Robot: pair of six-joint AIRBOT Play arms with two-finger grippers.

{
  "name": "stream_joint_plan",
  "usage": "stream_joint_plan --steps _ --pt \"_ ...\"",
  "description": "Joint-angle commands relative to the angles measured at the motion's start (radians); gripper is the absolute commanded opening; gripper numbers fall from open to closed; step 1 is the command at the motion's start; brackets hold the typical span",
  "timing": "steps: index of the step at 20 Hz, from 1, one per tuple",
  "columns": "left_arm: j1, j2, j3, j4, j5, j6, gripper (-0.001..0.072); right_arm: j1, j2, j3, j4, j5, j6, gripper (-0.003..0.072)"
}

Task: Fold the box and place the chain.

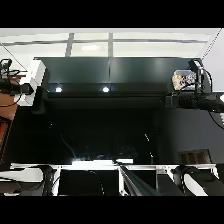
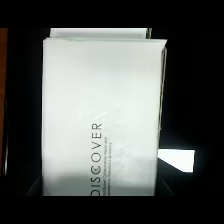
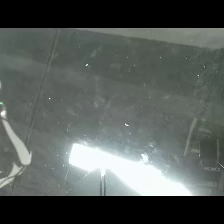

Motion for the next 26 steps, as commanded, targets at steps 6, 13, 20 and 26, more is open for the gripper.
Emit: stream_joint_plan --steps 6,13,20,26 --pt "-0.061 0.052 0.206 0.039 -0.085 -0.053 0.0707 0.000 0.000 0.019 -0.026 0.005 -0.002 0.0019" --pt "-0.322 0.412 -0.029 -0.075 -0.088 -0.139 0.0026 0.080 0.035 -0.046 -0.106 -0.331 -0.176 0.0013" --pt "-0.525 0.702 -0.634 -0.076 0.406 -0.159 0.0029 0.034 0.034 -0.244 -0.141 -0.694 -0.113 0.0019" --pt "-0.525 0.695 -0.635 -0.076 0.400 -0.159 0.0029 0.006 0.034 -0.244 -0.139 -0.659 -0.113 0.0019"
